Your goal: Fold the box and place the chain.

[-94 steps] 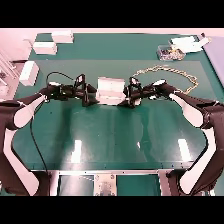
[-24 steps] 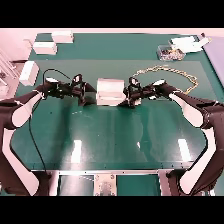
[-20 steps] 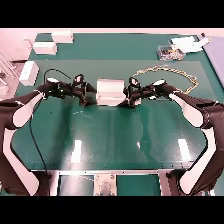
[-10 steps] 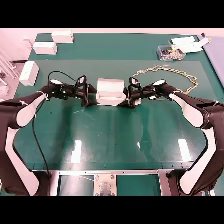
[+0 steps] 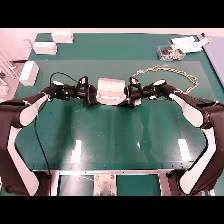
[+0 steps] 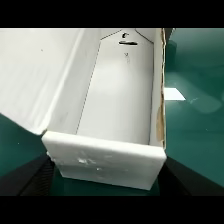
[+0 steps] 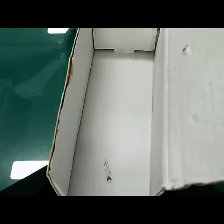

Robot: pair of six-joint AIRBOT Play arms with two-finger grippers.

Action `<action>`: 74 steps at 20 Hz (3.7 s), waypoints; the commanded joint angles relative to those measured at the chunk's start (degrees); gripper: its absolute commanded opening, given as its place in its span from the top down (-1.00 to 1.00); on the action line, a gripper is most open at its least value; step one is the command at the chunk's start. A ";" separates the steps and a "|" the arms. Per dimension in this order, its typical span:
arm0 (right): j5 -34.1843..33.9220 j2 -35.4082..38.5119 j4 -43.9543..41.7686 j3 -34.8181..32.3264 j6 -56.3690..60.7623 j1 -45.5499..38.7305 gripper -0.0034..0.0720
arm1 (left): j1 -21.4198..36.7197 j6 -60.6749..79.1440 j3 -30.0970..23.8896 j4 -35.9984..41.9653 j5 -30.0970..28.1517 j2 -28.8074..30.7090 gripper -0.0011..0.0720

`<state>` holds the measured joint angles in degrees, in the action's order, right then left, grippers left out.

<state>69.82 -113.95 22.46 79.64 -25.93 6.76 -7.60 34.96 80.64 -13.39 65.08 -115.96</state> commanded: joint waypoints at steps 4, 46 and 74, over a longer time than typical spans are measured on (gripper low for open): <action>0.15 0.02 0.02 0.02 -0.02 0.02 -0.63 | -0.59 1.14 0.07 0.37 -1.03 -0.17 -0.98; 0.70 1.62 2.08 0.63 -2.45 -0.26 -1.00 | -0.57 1.51 0.07 -0.72 -0.04 -0.17 -0.35; -6.80 6.27 3.61 7.78 15.06 0.92 0.89 | -0.57 1.29 0.07 -0.74 0.02 -0.17 -0.35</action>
<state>65.23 -104.86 26.30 85.47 -11.57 7.49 -8.14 36.18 80.68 -14.11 65.10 -116.11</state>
